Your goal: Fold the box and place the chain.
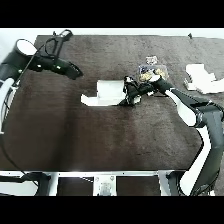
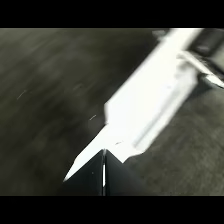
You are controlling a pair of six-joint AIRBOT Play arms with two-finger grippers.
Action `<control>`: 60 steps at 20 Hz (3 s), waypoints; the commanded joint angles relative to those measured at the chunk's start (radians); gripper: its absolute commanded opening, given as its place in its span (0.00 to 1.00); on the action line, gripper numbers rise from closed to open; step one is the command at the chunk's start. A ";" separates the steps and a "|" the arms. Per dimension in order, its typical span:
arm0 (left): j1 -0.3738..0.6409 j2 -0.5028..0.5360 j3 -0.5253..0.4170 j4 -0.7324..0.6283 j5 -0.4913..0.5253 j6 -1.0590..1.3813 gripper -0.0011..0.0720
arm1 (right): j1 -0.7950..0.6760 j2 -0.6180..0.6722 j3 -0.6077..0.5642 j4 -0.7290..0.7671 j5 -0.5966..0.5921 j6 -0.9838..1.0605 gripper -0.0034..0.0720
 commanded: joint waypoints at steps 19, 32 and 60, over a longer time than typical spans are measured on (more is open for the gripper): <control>0.153 -0.169 -0.219 -0.177 0.003 -0.229 0.04 | 0.001 0.000 0.000 0.000 0.000 0.000 0.76; 0.152 -0.232 -0.220 -0.199 0.019 -0.261 0.04 | 0.001 0.000 0.000 0.000 0.000 0.000 0.76; -0.001 -0.308 -0.252 -0.445 0.054 -0.173 0.04 | 0.001 0.000 0.000 0.000 0.000 0.000 0.76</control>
